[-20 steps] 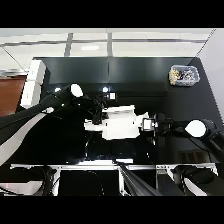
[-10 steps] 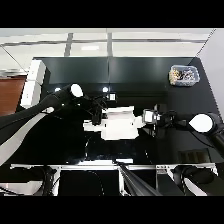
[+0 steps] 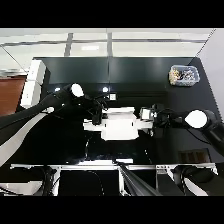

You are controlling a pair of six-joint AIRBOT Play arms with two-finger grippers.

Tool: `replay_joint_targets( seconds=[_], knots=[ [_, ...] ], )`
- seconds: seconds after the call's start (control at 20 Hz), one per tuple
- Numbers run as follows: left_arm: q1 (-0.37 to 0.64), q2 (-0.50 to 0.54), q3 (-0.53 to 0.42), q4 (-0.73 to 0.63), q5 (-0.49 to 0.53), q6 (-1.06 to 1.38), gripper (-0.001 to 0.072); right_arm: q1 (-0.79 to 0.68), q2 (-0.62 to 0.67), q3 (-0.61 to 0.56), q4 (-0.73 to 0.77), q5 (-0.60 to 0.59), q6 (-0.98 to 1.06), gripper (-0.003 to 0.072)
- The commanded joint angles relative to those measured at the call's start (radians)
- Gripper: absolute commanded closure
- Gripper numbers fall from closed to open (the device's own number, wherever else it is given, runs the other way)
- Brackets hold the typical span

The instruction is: Fold the box and place the chain.

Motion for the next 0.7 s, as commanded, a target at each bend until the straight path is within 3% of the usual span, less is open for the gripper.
replay_joint_targets(
  seconds=[0.0, 0.2, 0.65],
  knots=[
    [-0.019, -0.003, 0.024, 0.030, 0.006, 0.000, 0.0680, 0.001, -0.072, -0.024, -0.048, 0.029, -0.012, -0.0023],
    [-0.052, -0.007, 0.050, 0.126, 0.003, -0.109, 0.0680, 0.031, -0.120, -0.039, -0.013, 0.027, -0.013, -0.0022],
    [-0.058, -0.014, 0.050, 0.127, 0.003, -0.140, 0.0680, 0.096, -0.144, -0.080, 0.126, -0.077, -0.016, -0.0023]
  ],
)
